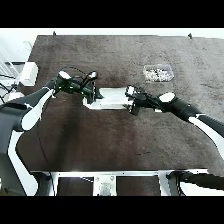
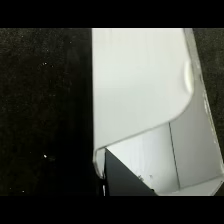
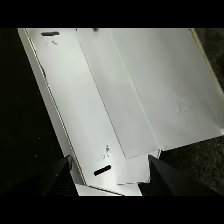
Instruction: Fold the box and place the chain.
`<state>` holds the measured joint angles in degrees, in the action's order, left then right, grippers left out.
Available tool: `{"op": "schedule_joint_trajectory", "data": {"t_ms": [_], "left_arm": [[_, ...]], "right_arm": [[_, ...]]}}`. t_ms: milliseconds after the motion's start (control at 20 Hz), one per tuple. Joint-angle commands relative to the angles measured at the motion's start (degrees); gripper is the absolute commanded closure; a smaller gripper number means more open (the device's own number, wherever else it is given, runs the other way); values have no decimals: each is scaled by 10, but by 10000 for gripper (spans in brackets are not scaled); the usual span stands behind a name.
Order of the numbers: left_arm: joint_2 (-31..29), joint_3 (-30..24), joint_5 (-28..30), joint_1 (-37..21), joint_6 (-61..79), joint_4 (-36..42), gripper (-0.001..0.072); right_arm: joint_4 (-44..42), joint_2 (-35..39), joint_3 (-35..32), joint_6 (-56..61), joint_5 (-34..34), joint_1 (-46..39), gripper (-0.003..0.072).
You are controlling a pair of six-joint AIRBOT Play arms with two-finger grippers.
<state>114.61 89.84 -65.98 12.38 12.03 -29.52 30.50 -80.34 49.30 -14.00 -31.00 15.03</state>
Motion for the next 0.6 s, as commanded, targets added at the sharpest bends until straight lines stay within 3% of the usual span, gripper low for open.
{"op": "schedule_joint_trajectory", "data": {"t_ms": [0,250,350,550], "left_arm": [[0,0,0,0,0,0,688],[0,0,0,0,0,0,688],[0,0,0,0,0,0,688],[0,0,0,0,0,0,688]], "right_arm": [[0,-22,27,0,-57,-28,110],[2,-55,60,0,-119,-45,108],[2,-73,74,0,-143,-52,50],[7,-97,97,0,-171,-69,44]]}}
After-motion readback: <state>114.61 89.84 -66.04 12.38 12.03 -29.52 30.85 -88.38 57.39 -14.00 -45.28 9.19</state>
